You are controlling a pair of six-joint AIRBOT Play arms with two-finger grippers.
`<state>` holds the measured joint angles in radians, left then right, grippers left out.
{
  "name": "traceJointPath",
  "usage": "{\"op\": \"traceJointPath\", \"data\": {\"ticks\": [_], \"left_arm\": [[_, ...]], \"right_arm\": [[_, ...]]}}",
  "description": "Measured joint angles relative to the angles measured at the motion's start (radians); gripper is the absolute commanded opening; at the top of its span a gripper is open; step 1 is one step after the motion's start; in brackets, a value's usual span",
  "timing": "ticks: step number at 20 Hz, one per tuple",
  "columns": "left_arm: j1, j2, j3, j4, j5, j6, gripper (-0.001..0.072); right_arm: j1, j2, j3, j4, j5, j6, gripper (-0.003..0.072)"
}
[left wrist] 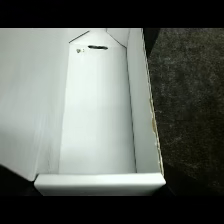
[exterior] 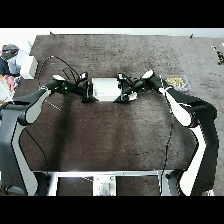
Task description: Fold the box and place the chain.
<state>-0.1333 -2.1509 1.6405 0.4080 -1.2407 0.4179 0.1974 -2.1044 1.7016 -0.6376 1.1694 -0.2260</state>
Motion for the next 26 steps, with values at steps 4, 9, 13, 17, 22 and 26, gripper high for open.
{"op": "traceJointPath", "data": {"ticks": [4, 9, 13, 17, 22, 26], "left_arm": [[0.000, 0.000, 0.000, 0.000, 0.002, 0.000, 0.0409], [0.000, 0.000, 0.000, 0.000, -0.001, 0.000, 0.0409], [0.000, 0.000, 0.000, 0.001, -0.002, 0.000, 0.0409], [0.000, 0.000, 0.000, 0.004, -0.005, 0.000, 0.0409], [0.000, 0.000, 0.000, 0.004, -0.005, 0.000, 0.0409], [0.000, 0.000, 0.000, 0.004, -0.005, 0.000, 0.0409]], "right_arm": [[-0.024, 0.027, 0.000, -0.051, 0.013, 0.017, 0.0720], [-0.060, 0.077, 0.000, -0.120, 0.046, 0.022, 0.0720], [-0.087, 0.147, 0.000, -0.131, 0.054, 0.116, 0.0720], [-0.089, 0.185, 0.000, -0.043, 0.074, 0.273, 0.0009], [-0.030, 0.191, 0.000, 0.039, -0.003, 0.294, 0.0009], [0.015, 0.182, 0.000, 0.051, -0.168, 0.272, 0.0009]]}}
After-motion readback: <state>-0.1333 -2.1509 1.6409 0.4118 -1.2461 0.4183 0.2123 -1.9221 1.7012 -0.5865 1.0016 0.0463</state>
